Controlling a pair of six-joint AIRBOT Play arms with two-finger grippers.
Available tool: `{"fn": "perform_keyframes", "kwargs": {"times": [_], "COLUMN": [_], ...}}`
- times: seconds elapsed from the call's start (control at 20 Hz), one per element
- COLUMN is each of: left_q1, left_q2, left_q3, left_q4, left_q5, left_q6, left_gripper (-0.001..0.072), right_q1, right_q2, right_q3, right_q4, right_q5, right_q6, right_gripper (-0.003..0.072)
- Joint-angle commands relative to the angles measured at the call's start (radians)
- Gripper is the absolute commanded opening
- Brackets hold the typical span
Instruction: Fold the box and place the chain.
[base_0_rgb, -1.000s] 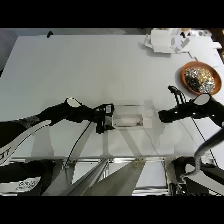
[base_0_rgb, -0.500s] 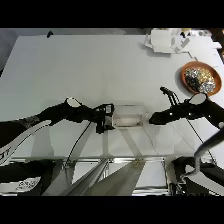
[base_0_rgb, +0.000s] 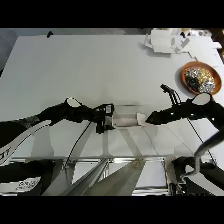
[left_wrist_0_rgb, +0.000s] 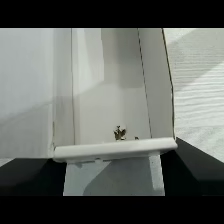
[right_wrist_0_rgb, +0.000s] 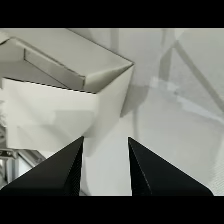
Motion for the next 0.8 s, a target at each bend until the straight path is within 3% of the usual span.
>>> {"fn": "perform_keyframes", "kwargs": {"times": [0.0,0.15,0.25,0.3,0.45,0.75], "left_q1": [0.000,0.000,0.000,0.000,0.000,0.000], "left_q2": [0.000,0.000,0.000,0.000,0.000,0.000], "left_q3": [0.001,0.000,0.001,0.001,0.001,0.001], "left_q4": [0.000,0.000,0.000,0.000,0.000,0.000], "left_q5": [0.000,0.000,0.000,0.000,0.000,0.000], "left_q6": [0.000,0.000,0.000,0.000,0.000,0.000], "left_gripper": [0.0073,0.0073,0.0073,0.0073,0.0073,0.0073], "right_q1": [0.001,0.051,0.106,0.129,0.201,0.332], "right_q2": [0.039,0.038,0.034,0.033,0.033,0.033], "right_q3": [0.000,-0.001,-0.001,0.000,0.000,0.023], "right_q4": [0.020,-0.001,-0.040,-0.037,-0.062,-0.283], "right_q5": [0.003,-0.065,-0.155,-0.182,-0.250,-0.335], "right_q6": [0.005,0.040,0.125,0.138,0.219,0.549], "right_gripper": [0.0317,0.0328,0.0446,0.0461,0.0461,0.0457]}}
